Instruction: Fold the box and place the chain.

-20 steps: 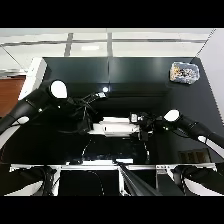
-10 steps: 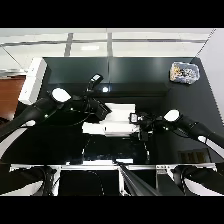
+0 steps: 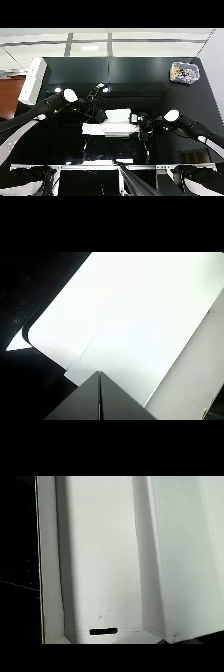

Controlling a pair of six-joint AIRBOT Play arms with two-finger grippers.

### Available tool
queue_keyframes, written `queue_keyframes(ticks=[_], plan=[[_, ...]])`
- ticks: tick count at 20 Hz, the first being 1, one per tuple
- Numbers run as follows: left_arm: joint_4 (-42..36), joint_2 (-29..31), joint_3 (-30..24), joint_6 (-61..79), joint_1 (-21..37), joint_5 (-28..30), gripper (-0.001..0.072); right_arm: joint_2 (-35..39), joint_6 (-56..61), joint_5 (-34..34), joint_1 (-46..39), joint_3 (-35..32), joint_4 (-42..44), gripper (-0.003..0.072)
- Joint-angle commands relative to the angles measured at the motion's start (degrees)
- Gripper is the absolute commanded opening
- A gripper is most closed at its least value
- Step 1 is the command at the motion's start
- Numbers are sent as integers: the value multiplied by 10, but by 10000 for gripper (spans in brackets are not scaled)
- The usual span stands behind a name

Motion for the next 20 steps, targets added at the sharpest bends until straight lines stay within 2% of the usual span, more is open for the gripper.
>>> queue_keyframes(ticks=[1, 4, 6, 8, 9, 10, 11, 13, 15, 17, 20], plan=[[23, 21, 38, -8, 22, -34, 24, 0, 1, 0, 0, 0, 1, 363], [56, 110, 41, -22, 58, -88, 24, 0, 1, 0, 0, 0, 1, 364], [30, 169, 2, 30, 83, -106, 25, 0, 1, 0, 0, 0, 1, 364], [-23, 201, -50, 141, 95, -132, 30, 0, 1, 0, 0, 0, 1, 364], [-23, 204, -73, 189, 87, -138, 169, 0, 1, 0, 1, 0, 1, 364], [-14, 202, -93, 240, 76, -124, 540, 0, 1, 0, 1, 0, 1, 364], [1, 196, -112, 298, 62, -97, 709, 0, 1, 0, 1, 0, 1, 364], [52, 183, -131, 389, 37, -39, 709, 0, 1, 0, 1, 0, 1, 364], [106, 164, -141, 421, 8, 49, 708, 0, 1, 0, 1, 0, 1, 364], [110, 143, -139, 450, -13, 89, 708, 0, 1, 0, 1, 0, 1, 364], [10, 117, -111, 442, -11, 19, 707, 0, 1, 0, 1, 0, 1, 364]])
